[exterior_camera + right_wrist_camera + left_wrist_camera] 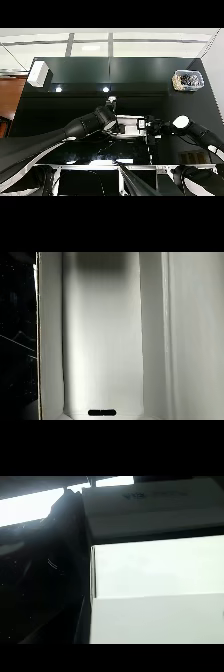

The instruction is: Fold the box and place the chain.

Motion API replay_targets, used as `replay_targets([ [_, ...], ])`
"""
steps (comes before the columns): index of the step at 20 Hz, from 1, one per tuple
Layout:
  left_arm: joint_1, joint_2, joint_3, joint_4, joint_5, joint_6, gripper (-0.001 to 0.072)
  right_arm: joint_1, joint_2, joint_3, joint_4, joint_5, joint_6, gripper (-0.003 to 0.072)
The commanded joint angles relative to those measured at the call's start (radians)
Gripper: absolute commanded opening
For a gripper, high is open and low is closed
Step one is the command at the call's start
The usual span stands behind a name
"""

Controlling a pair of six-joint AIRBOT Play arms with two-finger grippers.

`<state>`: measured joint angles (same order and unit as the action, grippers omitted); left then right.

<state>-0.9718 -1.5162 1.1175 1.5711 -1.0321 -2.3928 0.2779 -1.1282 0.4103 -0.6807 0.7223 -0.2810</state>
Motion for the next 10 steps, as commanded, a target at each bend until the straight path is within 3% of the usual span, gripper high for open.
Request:
replay_targets([
  [1, 0.000, -0.001, 0.001, 0.000, 0.031, -0.002, 0.0186, 0.001, -0.001, -0.001, 0.000, 0.010, 0.000, 0.0472],
  [2, 0.000, -0.001, 0.001, 0.000, 0.030, -0.001, 0.0096, 0.001, -0.001, -0.001, 0.000, 0.010, 0.000, 0.0472],
  [10, 0.003, -0.002, 0.001, 0.019, 0.030, -0.002, 0.0096, 0.001, -0.001, 0.000, 0.000, 0.010, 0.000, 0.0471],
])
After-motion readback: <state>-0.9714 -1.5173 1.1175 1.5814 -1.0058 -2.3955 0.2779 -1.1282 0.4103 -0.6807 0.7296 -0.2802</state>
